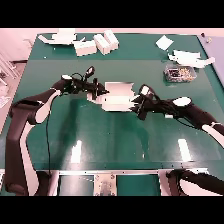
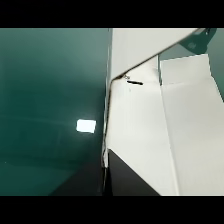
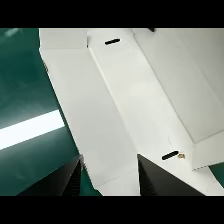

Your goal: Fold the box and place the chain.

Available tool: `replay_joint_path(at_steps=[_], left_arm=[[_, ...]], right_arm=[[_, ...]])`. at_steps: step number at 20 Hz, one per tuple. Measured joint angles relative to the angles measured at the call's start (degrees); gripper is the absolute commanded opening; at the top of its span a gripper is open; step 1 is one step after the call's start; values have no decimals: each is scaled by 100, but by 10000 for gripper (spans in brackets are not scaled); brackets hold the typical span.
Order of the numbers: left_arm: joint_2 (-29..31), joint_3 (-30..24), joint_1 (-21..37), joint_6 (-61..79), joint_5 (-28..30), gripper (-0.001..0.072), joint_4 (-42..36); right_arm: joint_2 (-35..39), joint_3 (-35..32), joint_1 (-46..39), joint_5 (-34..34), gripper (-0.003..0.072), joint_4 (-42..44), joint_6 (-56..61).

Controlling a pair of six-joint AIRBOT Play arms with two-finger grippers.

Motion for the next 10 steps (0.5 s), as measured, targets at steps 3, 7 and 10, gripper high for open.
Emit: replay_joint_path(at_steps=[3, 7, 10], left_arm=[[0, 0, 0, 0, 4, 22, 0], [0, 0, 0, 0, 11, 22, 0], [0, 0, 0, -2, 17, 22, 0]], right_arm=[[-306, -2, 170, -299, 434, -7, -240], [-487, 37, 249, -435, 436, 153, -621], [-531, 57, 264, -389, 436, 197, -883]])
